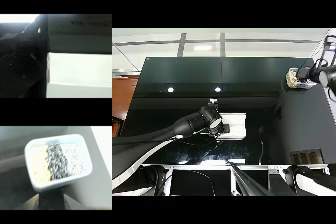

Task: Fold the box and place the chain.

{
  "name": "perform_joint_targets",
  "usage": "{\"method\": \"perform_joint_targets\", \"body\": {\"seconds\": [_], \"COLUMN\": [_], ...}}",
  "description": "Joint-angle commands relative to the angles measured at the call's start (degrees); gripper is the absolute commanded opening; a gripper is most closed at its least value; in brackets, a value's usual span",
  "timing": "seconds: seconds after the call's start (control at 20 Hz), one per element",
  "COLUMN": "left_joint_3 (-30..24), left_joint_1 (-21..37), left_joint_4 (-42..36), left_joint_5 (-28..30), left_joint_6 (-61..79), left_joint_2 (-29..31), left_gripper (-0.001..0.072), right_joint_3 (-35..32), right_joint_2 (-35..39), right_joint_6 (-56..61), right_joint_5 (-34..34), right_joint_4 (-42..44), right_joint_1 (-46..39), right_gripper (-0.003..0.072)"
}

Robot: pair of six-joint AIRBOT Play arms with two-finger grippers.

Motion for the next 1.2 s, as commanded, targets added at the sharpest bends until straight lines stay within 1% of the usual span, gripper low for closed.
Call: {"method": "perform_joint_targets", "body": {"seconds": [0.0, 0.05, 0.1, 0.15, 0.2, 0.35, 0.5, 0.6, 0.8, 0.95, 1.0, 1.15], "left_joint_3": [0.0, 0.0, 0.0, 0.0, 0.0, 0.0, 0.0, 0.0, 0.0, 0.0, 0.0, 0.0], "left_joint_1": [0.0, 0.0, 0.0, 0.0, 0.0, 0.0, 0.0, 0.0, 0.0, 0.0, 0.0, 0.0], "left_joint_4": [-0.1, -0.1, -0.1, -0.1, -0.1, -0.1, -0.1, -0.1, -0.1, -0.1, -0.1, -0.1], "left_joint_5": [0.1, 0.1, 0.1, 0.2, 0.2, 0.2, 0.2, 0.2, 0.2, 0.2, 0.2, 0.2], "left_joint_6": [0.0, 0.0, 0.0, 0.0, 0.0, 0.0, 0.0, 0.0, 0.0, 0.0, 0.0, 0.0], "left_joint_2": [0.0, 0.0, 0.0, 0.0, 0.0, 0.0, 0.0, 0.0, 0.0, 0.0, 0.0, 0.0], "left_gripper": [0.0029, 0.0029, 0.0028, 0.0029, 0.0029, 0.0028, 0.0028, 0.0029, 0.0029, 0.0029, 0.0028, 0.0029], "right_joint_3": [13.4, 17.8, 20.9, 23.0, 24.4, 28.1, 31.3, 31.7, 31.7, 31.7, 31.7, 31.7], "right_joint_2": [-13.8, -18.1, -21.4, -23.9, -25.6, -29.3, -32.7, -33.5, -34.0, -34.2, -34.3, -35.1], "right_joint_6": [2.4, 1.0, -2.7, -4.8, -4.9, 0.5, 4.2, 5.7, 7.0, 7.0, 7.0, 7.0], "right_joint_5": [5.0, 8.3, 10.2, 10.6, 10.9, 13.0, 16.6, 16.3, 14.6, 14.3, 14.2, 14.3], "right_joint_4": [19.4, 28.6, 37.3, 43.5, 46.5, 46.2, 46.1, 45.9, 43.1, 42.9, 42.8, 43.0], "right_joint_1": [-8.8, -10.6, -12.0, -13.0, -13.5, -14.3, -14.3, -14.3, -14.5, -15.2, -15.3, -15.0], "right_gripper": [0.0431, 0.0720, 0.0720, 0.0720, 0.0720, 0.0718, 0.0715, 0.0595, 0.0595, 0.0595, 0.0565, 0.0555]}}
